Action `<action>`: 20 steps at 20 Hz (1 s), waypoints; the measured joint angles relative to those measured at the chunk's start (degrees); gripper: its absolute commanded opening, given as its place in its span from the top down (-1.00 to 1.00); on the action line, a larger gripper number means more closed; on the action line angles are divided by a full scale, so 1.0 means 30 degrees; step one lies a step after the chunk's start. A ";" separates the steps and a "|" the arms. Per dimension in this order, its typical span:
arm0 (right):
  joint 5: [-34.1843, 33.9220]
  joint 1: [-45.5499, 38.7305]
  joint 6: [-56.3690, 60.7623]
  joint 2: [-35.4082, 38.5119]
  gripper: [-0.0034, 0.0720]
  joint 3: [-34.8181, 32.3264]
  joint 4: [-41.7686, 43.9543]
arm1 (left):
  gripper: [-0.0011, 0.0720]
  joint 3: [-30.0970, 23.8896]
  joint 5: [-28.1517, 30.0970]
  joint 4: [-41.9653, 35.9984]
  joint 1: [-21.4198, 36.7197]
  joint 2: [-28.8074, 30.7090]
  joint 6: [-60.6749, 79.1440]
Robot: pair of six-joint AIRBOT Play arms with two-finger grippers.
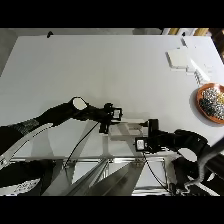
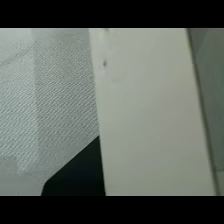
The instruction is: Fold the box and place the chain.
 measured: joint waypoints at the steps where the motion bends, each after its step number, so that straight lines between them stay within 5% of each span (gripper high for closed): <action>1: 0.0219 -0.0328 0.0000 -0.0007 -0.91 0.0153 0.0051 | 0.94 0.0000 0.0000 0.0000 0.0000 0.0000 0.0007; 8: 0.0962 -0.3228 -0.3264 -0.0576 -0.91 0.0481 0.3585 | 0.94 0.0000 -0.0007 -0.0007 0.0000 0.0000 0.0000; 15: 0.2310 -0.6987 -1.1183 -0.3308 -0.91 0.0503 1.1205 | 0.94 0.0000 -0.0007 -0.0007 0.0000 0.0000 0.0000; 20: 0.3016 -0.8830 -1.4404 -0.5421 -0.91 0.0517 1.3500 | 0.94 0.0000 -0.0015 -0.0007 0.0000 0.0000 0.0000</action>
